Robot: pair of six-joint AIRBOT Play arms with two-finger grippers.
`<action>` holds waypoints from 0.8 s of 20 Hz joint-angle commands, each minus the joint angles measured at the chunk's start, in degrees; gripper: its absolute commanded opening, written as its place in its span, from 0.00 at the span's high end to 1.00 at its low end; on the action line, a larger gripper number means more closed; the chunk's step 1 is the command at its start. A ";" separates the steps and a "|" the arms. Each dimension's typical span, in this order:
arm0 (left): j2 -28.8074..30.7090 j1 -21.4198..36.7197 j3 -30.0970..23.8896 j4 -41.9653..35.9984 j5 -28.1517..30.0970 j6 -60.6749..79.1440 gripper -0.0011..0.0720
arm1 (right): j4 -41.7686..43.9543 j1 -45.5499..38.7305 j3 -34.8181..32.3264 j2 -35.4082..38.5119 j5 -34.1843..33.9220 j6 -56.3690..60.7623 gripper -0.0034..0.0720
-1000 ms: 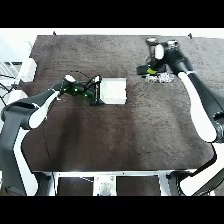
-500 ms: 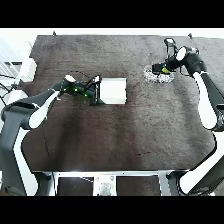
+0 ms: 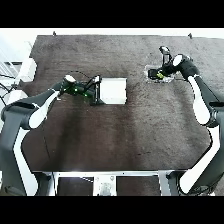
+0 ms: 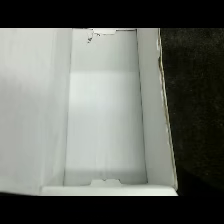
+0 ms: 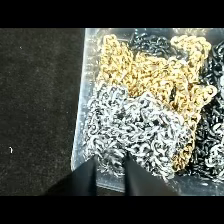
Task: Fold the box and place the chain.
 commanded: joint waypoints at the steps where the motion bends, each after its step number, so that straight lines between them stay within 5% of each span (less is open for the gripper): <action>1: -0.02 -0.04 0.02 0.02 0.00 0.00 0.45 | 1.07 -0.02 0.02 -0.33 0.22 -0.68 0.80; 2: -0.02 -0.02 0.02 0.02 0.00 0.00 0.45 | 1.07 0.00 0.02 -0.33 0.22 -0.68 0.81; 3: -0.02 -0.02 0.02 0.00 0.00 0.00 0.45 | 1.05 0.00 0.11 -0.33 0.17 -0.61 0.94; 9: -0.02 -0.04 0.02 0.00 -0.02 0.00 0.45 | 1.03 0.11 3.58 3.39 3.21 -0.39 0.94; 16: -0.02 -0.04 0.02 0.00 0.00 0.00 0.45 | 0.52 0.46 3.74 19.58 8.20 -2.64 0.94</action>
